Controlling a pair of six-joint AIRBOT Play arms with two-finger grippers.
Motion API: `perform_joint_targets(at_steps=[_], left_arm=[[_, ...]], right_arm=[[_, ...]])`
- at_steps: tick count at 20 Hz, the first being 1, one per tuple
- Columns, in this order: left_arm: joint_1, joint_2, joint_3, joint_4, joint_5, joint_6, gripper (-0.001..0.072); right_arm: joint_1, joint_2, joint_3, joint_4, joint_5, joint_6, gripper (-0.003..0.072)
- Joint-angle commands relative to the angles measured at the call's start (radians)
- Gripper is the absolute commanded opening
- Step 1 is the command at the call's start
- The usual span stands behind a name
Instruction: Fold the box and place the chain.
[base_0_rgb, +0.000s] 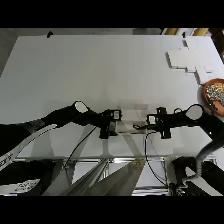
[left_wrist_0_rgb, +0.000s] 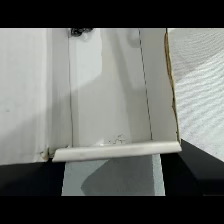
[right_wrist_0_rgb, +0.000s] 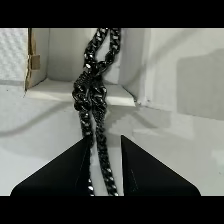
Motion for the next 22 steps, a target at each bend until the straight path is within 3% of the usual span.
perform_joint_targets(at_steps=[1,9,12,15,16,17,22], left_arm=[[0.001,0.000,0.000,0.000,0.000,0.000,0.0289],[0.001,0.000,0.000,0.000,0.000,0.000,0.0289],[0.001,0.000,0.000,0.000,0.000,0.000,0.0289],[0.001,0.000,0.000,0.000,0.000,0.000,0.0289],[0.001,0.000,0.000,0.000,0.000,0.000,0.0289],[0.001,0.000,0.000,0.000,0.000,0.000,0.0289],[0.001,0.000,0.000,0.000,0.000,0.000,0.0289]], right_arm=[[-0.001,-0.051,0.000,0.016,0.001,-0.042,0.0221],[-0.001,-0.058,0.000,0.050,-0.048,-0.048,0.0217],[-0.001,-0.063,0.000,0.060,-0.049,-0.048,0.0099],[-0.001,-0.064,0.000,0.060,-0.038,-0.047,0.0080],[-0.001,-0.064,0.000,0.056,-0.023,-0.042,0.0020],[-0.001,-0.059,0.000,0.039,-0.006,-0.013,0.0020],[-0.001,0.132,0.000,-0.161,0.103,0.227,0.0021]])
